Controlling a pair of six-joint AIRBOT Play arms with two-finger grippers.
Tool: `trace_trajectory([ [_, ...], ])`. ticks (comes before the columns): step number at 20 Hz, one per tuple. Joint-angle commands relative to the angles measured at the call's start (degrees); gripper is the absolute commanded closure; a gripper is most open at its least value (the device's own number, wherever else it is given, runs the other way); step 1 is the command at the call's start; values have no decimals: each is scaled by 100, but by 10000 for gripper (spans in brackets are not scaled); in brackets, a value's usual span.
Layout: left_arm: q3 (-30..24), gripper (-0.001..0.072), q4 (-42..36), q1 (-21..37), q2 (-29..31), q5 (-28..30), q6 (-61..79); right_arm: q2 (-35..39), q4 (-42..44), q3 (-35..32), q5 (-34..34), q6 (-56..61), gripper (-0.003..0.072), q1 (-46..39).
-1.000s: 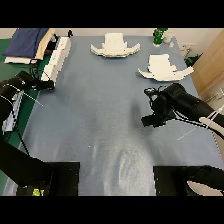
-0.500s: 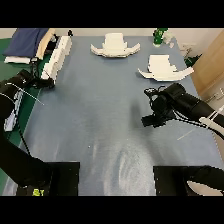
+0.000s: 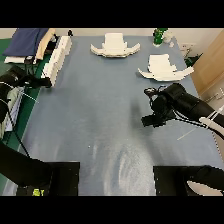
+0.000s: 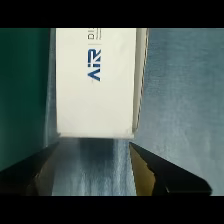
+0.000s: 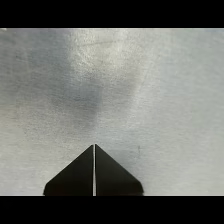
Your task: Fold the box.
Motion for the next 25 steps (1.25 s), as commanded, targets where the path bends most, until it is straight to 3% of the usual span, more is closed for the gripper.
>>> trace_trajectory([
  [1, 9, 4, 13, 249, 699, -1432, -11, -4, 2, 4, 2, 0, 665, 2],
  [3, 9, 8, 9, 321, 1174, -2100, -52, -4, 2, 4, 0, 0, 665, 2],
  [4, 9, 183, 4, 321, 1401, -2452, -114, -4, 2, 4, 2, 0, 666, 2],
  [5, 9, 477, -2, 319, 1593, -2787, -133, -4, 0, 4, 0, 0, 665, 2],
  [6, 9, 694, -96, 317, 1777, -3108, -129, -4, 2, 4, 2, 0, 666, 2],
  [10, -225, 697, -874, -68, 2253, -3926, -352, -4, 4, 4, 0, 0, 665, 2],
  [12, -791, 698, -868, -774, 2612, -3635, -494, -4, 2, 4, 2, 0, 665, 2],
  [17, -2282, 696, -872, -2903, 3158, -2181, -1049, -4, 2, 4, 2, 0, 665, 2],
  [21, -2603, 695, -870, -3897, 3058, -1676, -1180, -4, 2, 4, 2, 0, 666, 2],
  [25, -2601, 694, -874, -4256, 3038, -1679, -1180, -4, 2, 7, 2, 0, 665, 2],
])
